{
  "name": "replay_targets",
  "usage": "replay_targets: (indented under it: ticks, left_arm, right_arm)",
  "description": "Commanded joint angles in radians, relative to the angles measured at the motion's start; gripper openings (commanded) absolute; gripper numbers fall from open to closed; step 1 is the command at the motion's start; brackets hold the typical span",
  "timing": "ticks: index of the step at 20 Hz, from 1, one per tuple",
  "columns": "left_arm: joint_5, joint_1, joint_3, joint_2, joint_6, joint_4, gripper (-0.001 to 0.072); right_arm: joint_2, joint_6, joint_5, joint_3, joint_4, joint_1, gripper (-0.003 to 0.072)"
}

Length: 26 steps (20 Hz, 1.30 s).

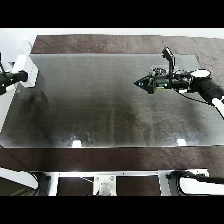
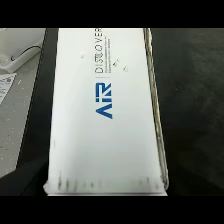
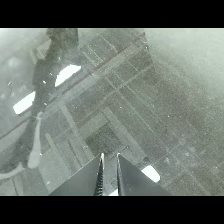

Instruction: Fold the box and place the chain.

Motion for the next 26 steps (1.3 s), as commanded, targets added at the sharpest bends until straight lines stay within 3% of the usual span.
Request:
replay_targets:
  ticks: [1, 6, 10, 12, 15, 16, 18, 19, 20, 21, 23, 26]
  left_arm:
    - [0.012, 0.0, -0.001, -0.017, -0.018, 0.003, 0.0676]
    - [0.012, 0.0, 0.0, -0.024, -0.014, 0.003, 0.0695]
    - [-0.01, 0.0, 0.003, 0.012, -0.006, 0.004, 0.072]
    - [-0.009, 0.0, 0.004, 0.049, -0.004, 0.007, 0.072]
    - [-0.05, 0.0, 0.004, 0.113, 0.003, 0.034, 0.072]
    - [-0.076, 0.0, 0.004, 0.139, 0.002, 0.044, 0.072]
    - [-0.14, 0.0, 0.004, 0.208, 0.0, 0.054, 0.072]
    - [-0.177, 0.0, 0.004, 0.251, -0.003, 0.054, 0.072]
    - [-0.214, 0.0, 0.004, 0.293, -0.008, 0.053, 0.0671]
    - [-0.264, 0.0, 0.004, 0.337, -0.007, 0.053, 0.0473]
    - [-0.39, 0.0, 0.004, 0.415, 0.023, 0.051, 0.0013]
    - [-0.536, 0.0, -0.014, 0.51, 0.035, 0.007, 0.0015]
  right_arm:
    - [0.0, 0.0, 0.0, 0.0, 0.0, 0.001, 0.0127]
    - [0.0, 0.0, 0.0, 0.0, 0.0, 0.0, 0.0128]
    - [0.0, 0.0, 0.001, 0.0, 0.0, 0.0, 0.0171]
    - [0.0, 0.0, 0.0, 0.0, 0.0, 0.0, 0.0298]
    - [0.0, 0.0, 0.0, 0.0, 0.0, 0.0, 0.0429]
    - [0.0, 0.0, 0.0, 0.0, 0.0, 0.0, 0.0436]
    - [0.004, 0.019, 0.0, 0.0, 0.0, 0.0, 0.0403]
    - [0.011, 0.035, 0.0, 0.0, 0.0, 0.0, 0.0237]
    - [0.024, 0.037, 0.0, 0.0, 0.0, 0.0, 0.0137]
    - [0.044, 0.037, -0.001, 0.0, 0.0, 0.0, 0.005]
    - [0.097, 0.039, -0.013, 0.0, 0.0, 0.0, 0.0008]
    - [0.208, 0.093, -0.042, -0.002, -0.035, 0.0, 0.0007]
